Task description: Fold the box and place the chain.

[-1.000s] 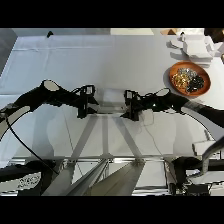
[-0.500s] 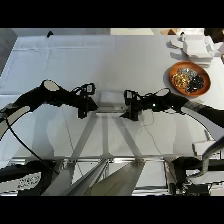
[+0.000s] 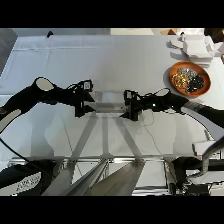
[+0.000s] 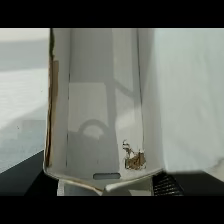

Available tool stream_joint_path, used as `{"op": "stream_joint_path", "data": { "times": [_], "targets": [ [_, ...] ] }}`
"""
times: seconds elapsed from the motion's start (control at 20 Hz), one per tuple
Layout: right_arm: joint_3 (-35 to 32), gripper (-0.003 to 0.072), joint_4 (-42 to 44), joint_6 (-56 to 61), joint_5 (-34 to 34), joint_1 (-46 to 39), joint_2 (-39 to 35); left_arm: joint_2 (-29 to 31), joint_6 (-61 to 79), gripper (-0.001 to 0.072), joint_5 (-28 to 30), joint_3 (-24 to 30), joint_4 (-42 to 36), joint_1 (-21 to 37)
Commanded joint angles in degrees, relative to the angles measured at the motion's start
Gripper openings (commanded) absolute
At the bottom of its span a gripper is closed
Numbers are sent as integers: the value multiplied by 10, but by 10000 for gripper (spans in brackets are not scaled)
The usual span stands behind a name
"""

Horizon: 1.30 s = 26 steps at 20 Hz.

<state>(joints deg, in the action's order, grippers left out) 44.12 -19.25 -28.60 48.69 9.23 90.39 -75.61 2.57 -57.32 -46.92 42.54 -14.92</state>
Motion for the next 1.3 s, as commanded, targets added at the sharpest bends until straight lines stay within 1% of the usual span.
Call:
{"op": "stream_joint_path", "data": {
  "times": [0.0,0.15,0.25,0.3,0.35,0.4,0.45,0.55,0.65,0.7,0.75,0.8,0.95,1.05,1.25],
  "targets": [
    [0,518,0,0,0,0,0,38,-43,462,1,0,52,6],
    [0,518,0,0,0,0,0,73,-43,462,0,0,41,46],
    [0,518,0,0,0,0,0,88,-44,452,-8,0,42,86],
    [0,518,0,0,0,0,0,89,-54,406,-7,0,42,110],
    [0,518,0,0,0,0,0,85,-73,294,-7,0,40,135],
    [0,518,0,0,0,0,0,78,-103,221,-7,0,35,157],
    [0,518,0,0,0,0,0,68,-151,195,-5,2,24,178],
    [0,518,0,0,0,0,0,44,-280,195,7,13,1,200],
    [0,518,0,0,0,0,0,23,-388,187,19,23,5,195],
    [0,518,0,0,0,0,0,15,-422,74,19,30,14,187],
    [0,518,0,0,0,0,0,7,-434,6,18,37,31,174],
    [0,518,0,0,0,0,0,2,-457,5,19,44,50,160],
    [0,518,0,0,0,0,0,-5,-552,6,24,66,78,121],
    [0,518,0,0,0,0,0,-5,-606,9,25,73,79,101],
    [0,518,0,0,0,0,0,-6,-623,8,32,74,64,66]
  ]
}}
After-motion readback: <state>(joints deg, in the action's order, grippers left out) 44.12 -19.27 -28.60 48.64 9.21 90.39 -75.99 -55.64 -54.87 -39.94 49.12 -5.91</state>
